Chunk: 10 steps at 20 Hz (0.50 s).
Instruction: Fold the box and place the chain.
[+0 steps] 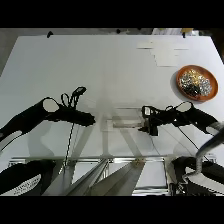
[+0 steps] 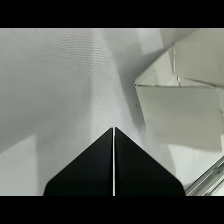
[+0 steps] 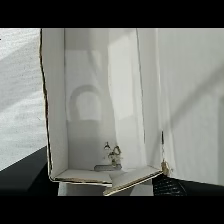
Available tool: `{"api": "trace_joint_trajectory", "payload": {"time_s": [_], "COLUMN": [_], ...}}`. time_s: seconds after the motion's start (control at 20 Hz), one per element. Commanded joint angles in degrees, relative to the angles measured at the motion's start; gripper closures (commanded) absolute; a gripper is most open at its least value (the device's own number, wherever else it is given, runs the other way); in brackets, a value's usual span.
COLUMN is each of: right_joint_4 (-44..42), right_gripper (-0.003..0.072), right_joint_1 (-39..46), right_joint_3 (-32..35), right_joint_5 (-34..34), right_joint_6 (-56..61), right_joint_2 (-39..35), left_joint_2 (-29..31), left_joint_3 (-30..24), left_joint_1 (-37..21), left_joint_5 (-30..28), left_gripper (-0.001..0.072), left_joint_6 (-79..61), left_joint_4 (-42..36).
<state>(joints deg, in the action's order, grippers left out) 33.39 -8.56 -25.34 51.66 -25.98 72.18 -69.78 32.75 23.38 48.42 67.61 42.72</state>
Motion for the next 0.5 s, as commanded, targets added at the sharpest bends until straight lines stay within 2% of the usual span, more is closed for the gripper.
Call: {"api": "trace_joint_trajectory", "payload": {"time_s": [0.0,0.15,0.45], "right_joint_4": [0.0,0.0,0.0], "right_gripper": [0.032,0.032,0.032], "right_joint_1": [0.0,0.0,0.0], "right_joint_3": [0.0,0.0,0.0], "right_joint_5": [0.0,0.0,0.0], "right_joint_6": [0.0,0.0,0.0], "right_joint_2": [0.0,0.0,0.0], "left_joint_2": [-4.9,-7.5,-7.4], "left_joint_3": [-1.1,-1.1,-0.2], "left_joint_1": [1.4,3.0,6.1], "left_joint_5": [-4.2,-4.5,-3.6], "left_gripper": [0.0703,0.0703,0.0704], "left_joint_6": [0.3,0.2,-3.4], "left_joint_4": [-8.1,-10.1,-13.6]}}
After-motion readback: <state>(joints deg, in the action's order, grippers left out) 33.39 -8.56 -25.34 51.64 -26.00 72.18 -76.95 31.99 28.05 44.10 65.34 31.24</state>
